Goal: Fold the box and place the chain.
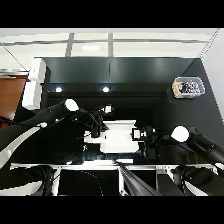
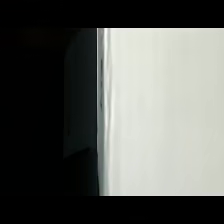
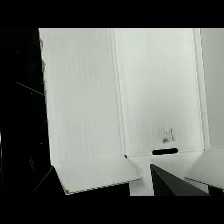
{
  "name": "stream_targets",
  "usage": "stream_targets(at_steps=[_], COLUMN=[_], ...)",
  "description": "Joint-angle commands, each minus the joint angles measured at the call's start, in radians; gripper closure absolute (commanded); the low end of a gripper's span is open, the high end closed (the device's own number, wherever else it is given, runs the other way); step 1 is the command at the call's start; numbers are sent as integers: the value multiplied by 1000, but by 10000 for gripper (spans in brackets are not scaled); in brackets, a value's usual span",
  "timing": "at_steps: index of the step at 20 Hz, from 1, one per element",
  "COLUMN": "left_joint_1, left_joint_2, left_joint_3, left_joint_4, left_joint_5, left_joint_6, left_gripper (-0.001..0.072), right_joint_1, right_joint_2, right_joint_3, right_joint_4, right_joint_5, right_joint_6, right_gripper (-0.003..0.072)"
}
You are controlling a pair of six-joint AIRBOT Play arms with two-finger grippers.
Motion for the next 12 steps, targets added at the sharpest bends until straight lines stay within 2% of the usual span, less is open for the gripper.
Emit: stream_targets(at_steps=[1, 6, 12], left_joint_1=[0, 0, 0], left_joint_2=[0, 0, 0], left_joint_3=[0, 0, 0], left_joint_4=[-1, -1, -1], left_joint_5=[0, 0, -3], left_joint_6=[0, 0, 0], left_gripper=[682, 682, 682], right_joint_1=[1, 24, 119], right_joint_2=[-3, -12, -68], right_joint_3=[0, 0, 0], right_joint_4=[23, 64, 39], right_joint_5=[43, 20, -132], right_joint_6=[-20, -32, -30], right_gripper=[11, 11, 11])
